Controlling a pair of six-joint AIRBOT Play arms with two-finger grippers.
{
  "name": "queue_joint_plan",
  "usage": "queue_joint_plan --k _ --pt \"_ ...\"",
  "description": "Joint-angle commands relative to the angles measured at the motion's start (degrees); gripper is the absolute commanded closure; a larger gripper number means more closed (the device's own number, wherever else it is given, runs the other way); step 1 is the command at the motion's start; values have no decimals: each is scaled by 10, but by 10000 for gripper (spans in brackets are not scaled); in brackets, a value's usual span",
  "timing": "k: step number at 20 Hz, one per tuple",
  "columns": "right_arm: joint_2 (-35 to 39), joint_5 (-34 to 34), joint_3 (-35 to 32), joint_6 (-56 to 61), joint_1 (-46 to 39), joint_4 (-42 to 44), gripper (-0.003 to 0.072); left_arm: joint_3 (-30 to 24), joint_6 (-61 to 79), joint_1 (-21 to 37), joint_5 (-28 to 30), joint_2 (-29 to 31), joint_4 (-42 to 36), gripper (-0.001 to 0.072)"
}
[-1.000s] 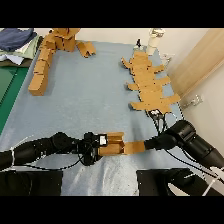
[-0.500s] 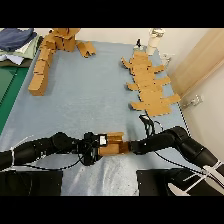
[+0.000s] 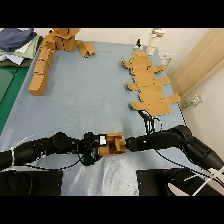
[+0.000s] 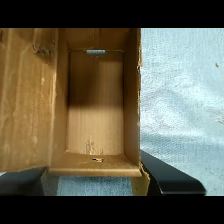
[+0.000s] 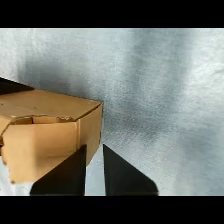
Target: Fold the box.
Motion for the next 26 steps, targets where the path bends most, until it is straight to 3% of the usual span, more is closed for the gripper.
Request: queue_joint_plan --k 1,2,16,18,20,26 --pt "3 -11 5 17 1 -20 367 0 0 0 0 0 0 180" --pt "3 -16 5 17 1 -19 317 0 0 0 0 0 0 180" --pt "4 -36 24 16 1 4 316 0 0 0 0 0 0 180" --pt "4 -37 24 17 1 11 264 0 0 0 0 0 0 180" --pt "3 -37 24 17 2 19 265 0 0 0 0 0 0 180" --pt "-61 -33 32 19 25 11 265 0 0 0 0 0 0 180"
